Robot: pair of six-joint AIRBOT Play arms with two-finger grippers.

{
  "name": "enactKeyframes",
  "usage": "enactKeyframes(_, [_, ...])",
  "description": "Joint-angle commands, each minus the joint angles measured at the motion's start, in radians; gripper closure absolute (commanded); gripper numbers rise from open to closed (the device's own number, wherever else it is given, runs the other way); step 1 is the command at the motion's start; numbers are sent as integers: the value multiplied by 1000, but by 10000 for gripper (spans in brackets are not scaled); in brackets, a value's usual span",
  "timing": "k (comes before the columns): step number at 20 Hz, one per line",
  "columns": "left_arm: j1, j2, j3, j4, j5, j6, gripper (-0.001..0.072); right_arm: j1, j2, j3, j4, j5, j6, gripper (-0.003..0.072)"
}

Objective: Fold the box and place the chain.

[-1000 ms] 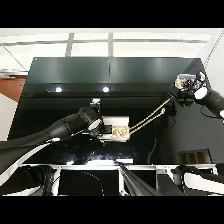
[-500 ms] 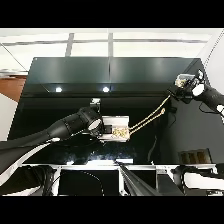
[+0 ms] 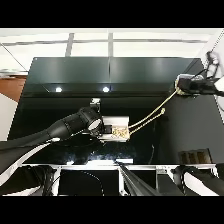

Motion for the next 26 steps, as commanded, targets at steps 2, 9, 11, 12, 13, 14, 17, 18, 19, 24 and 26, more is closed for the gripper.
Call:
enactKeyframes(2, [0,0,0,0,0,0,677,2,309,40,79,70,-85,655])
enactKeyframes(9, [0,0,0,1,0,1,676,3,449,134,297,399,-208,655])
enactKeyframes(11, [0,0,0,1,0,1,677,3,449,132,363,459,-235,654])
enactKeyframes(12, [0,0,0,1,0,1,677,3,448,131,376,488,-241,655])
enactKeyframes(13, [0,0,0,1,0,1,677,3,449,124,391,510,-254,654])
enactKeyframes(14, [0,0,0,1,0,1,677,5,448,109,404,529,-262,654])
enactKeyframes(17, [0,0,0,1,0,1,676,80,448,0,484,486,-287,655])
enactKeyframes(18, [0,0,0,1,0,1,677,119,447,-45,529,465,-299,655])
enactKeyframes(19, [0,0,0,1,0,1,677,159,446,-85,570,443,-310,655])
enactKeyframes(24, [0,0,0,1,0,1,677,392,376,-173,631,319,-318,654])
enactKeyframes(26, [0,0,0,1,0,1,677,468,323,-173,631,269,-318,655])
